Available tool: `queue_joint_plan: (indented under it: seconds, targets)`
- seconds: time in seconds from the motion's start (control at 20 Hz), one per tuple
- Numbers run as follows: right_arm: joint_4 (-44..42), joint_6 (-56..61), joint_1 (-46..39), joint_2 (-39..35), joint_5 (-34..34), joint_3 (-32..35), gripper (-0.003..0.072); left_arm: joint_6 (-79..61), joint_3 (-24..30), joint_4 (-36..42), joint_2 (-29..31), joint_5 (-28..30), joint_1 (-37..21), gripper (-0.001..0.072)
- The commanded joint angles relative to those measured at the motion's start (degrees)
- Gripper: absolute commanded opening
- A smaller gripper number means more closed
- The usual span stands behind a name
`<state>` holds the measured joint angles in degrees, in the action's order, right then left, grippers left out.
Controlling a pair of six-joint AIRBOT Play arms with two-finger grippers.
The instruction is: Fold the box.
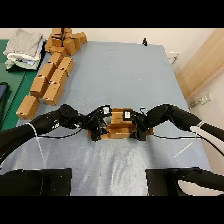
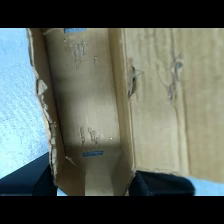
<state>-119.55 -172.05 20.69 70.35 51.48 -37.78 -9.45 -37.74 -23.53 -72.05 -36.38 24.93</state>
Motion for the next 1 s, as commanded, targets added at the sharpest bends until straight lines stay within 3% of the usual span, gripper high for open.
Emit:
queue_joint_plan:
  seconds: [0.0, 0.5, 0.55, 0.6, 0.95]
  targets:
    - [0.0, 0.0, 0.0, 0.0, 0.0, 0.0, 0.0503, -0.2, 0.0, 3.0, -0.9, -0.1, 0.7, 0.0283]
    - [0.0, 0.0, 0.0, 0.0, 0.0, 0.0, 0.0503, -3.7, -0.1, 4.5, -3.1, 3.8, 2.3, 0.028]
    - [0.0, 0.0, 0.0, 0.0, 0.0, 0.0, 0.0502, -5.1, -0.1, 4.7, -3.3, 4.0, 2.6, 0.0103]
    - [0.0, 0.0, 0.0, 0.0, 0.0, 0.0, 0.0503, -6.8, -0.1, 5.0, -3.3, 3.8, 2.8, 0.004]
    - [0.0, 0.0, 0.0, 0.0, 0.0, 0.0, 0.0502, -10.1, -0.3, 10.8, -3.5, 4.9, 3.3, 0.0042]
